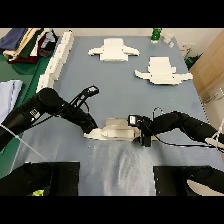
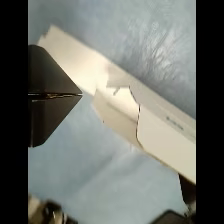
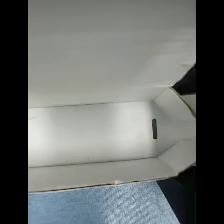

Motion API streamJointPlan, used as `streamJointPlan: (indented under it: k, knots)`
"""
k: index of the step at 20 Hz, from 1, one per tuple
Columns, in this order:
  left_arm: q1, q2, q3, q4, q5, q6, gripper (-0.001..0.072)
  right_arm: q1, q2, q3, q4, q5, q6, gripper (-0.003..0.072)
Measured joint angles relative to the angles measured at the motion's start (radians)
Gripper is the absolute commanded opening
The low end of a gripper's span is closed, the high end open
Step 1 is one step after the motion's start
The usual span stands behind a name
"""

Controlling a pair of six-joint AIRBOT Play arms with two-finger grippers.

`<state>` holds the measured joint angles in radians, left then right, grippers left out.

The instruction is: Fold the box.

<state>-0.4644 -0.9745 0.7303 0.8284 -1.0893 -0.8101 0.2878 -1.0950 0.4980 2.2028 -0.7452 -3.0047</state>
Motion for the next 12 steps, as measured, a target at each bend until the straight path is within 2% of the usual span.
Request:
streamJointPlan:
  k: [2,6,9,12]
  knots:
    - [-0.064,-0.01,0.0,-0.069,0.024,-0.089,0.0014,0.0,0.0,0.0,0.0,0.0,0.0,0.0393]
    - [-0.161,-0.092,0.034,-0.21,0.204,-0.208,0.0014,0.0,0.0,0.0,0.0,0.0,0.0,0.0393]
    - [-0.158,-0.162,0.066,-0.257,0.342,-0.3,0.0014,0.0,0.0,0.0,0.0,0.0,0.0,0.0393]
    - [-0.133,-0.241,0.081,-0.273,0.415,-0.386,0.0013,0.0,0.0,0.0,0.0,0.0,0.0,0.0393]
